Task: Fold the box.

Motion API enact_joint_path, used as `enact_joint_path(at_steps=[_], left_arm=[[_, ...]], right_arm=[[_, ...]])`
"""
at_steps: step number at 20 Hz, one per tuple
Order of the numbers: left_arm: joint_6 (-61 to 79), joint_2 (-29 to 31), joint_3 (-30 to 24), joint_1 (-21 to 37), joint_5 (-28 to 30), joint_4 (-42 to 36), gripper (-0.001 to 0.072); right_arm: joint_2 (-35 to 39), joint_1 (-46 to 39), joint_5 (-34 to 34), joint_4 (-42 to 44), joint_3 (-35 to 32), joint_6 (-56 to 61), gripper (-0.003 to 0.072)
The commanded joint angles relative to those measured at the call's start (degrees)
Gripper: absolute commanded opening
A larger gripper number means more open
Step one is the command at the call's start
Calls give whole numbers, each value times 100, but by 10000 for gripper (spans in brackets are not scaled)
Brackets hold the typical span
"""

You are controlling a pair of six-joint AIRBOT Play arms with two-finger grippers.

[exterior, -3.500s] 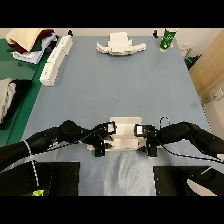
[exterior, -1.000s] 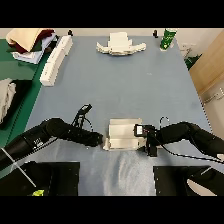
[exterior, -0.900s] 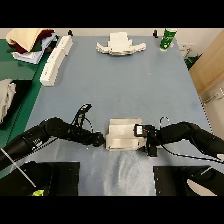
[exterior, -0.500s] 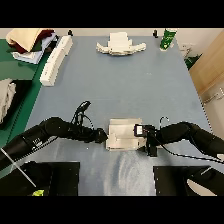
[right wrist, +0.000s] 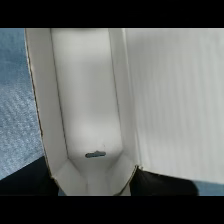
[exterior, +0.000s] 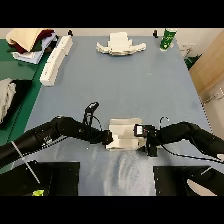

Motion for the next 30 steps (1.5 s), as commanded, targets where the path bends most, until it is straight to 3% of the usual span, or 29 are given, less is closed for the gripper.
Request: enact_joint_path(at_steps=[1,4,11,18,19,25,30], left_arm=[[-1508,-256,348,-588,-83,1113,413],[-2411,-498,734,-949,-339,1838,412],[-3547,-1318,1655,-1464,-1119,2518,411],[-4260,-1681,1843,-1515,-1467,2787,403],[-4374,-1762,1906,-1515,-1596,2870,343],[-4448,-2334,2557,-1539,-2212,3294,344],[-4734,-2643,2688,-1707,-2343,3392,344]], right_arm=[[-2,0,2,0,4,0,514],[-2,-2,0,0,4,0,514],[-2,-2,0,0,4,0,514],[-2,-2,0,-2,4,0,514],[-2,0,0,0,4,0,514],[-2,-2,0,-2,4,0,514],[-2,0,2,-2,4,0,513]])
